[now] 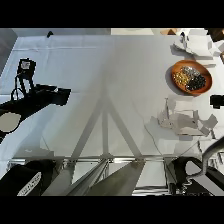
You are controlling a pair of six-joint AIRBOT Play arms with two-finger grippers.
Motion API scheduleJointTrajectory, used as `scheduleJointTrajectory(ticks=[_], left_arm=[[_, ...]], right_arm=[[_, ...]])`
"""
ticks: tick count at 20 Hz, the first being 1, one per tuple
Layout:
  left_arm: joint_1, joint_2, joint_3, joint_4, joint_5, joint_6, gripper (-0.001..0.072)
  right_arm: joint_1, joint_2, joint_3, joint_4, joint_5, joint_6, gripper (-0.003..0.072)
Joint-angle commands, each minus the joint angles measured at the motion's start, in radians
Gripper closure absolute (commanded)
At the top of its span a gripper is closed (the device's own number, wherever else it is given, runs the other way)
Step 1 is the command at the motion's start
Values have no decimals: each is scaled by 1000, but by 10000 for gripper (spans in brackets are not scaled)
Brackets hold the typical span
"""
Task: Fold the box and place the chain.
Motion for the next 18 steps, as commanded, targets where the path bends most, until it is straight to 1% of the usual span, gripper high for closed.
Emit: scheduleJointTrajectory(ticks=[1, 5, 7, 10, 12, 13, 15, 16, 17, 18], left_arm=[[0, 0, 0, 0, 0, 0, 13], [0, 0, 0, 0, 0, 0, 13], [0, -1, 0, 0, 0, 0, 13], [0, 0, 0, 0, 0, 0, 13], [0, -1, 0, 0, 0, 0, 13], [0, -1, 0, 0, 0, 0, 13], [0, 0, 0, 0, 0, 0, 13], [0, 0, 0, 0, 0, 0, 13], [0, -1, 0, 0, 0, 0, 13], [0, -1, 0, 0, 0, 0, 13]], right_arm=[[-58, -85, 31, 14, 52, -4, 150], [-105, -173, 31, 126, 86, -97, 173], [-105, -216, 31, 127, 110, -126, 216], [-105, -257, 31, 74, 106, -126, 222], [-105, -272, 34, 65, 92, -128, 245], [-105, -281, 39, 64, 97, -133, 296], [-105, -305, 57, 65, 114, -133, 301], [-105, -315, 67, 65, 126, -133, 320], [-105, -319, 75, 65, 130, -133, 367], [-105, -322, 81, 64, 132, -134, 388]])
